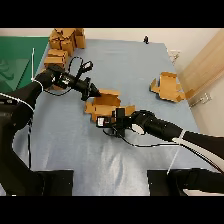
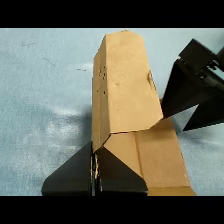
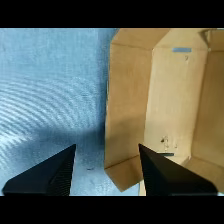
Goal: Fold the box.
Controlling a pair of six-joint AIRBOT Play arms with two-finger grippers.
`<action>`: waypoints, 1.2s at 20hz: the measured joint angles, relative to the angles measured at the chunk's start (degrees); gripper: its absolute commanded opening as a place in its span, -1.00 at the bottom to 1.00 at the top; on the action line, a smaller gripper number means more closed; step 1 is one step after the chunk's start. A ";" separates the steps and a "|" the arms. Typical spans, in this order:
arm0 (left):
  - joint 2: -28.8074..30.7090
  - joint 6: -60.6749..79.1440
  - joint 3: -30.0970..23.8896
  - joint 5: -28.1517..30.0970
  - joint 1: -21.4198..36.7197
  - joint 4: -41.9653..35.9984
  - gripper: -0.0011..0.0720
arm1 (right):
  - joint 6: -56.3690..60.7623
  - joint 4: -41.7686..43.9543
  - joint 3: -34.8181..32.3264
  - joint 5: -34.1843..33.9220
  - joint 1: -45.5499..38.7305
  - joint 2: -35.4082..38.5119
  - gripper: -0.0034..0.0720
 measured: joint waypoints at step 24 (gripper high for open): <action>-0.72 -3.02 -0.04 -5.05 0.02 3.50 -0.92 | 8.17 -3.58 2.97 -6.21 -6.03 -0.94 0.99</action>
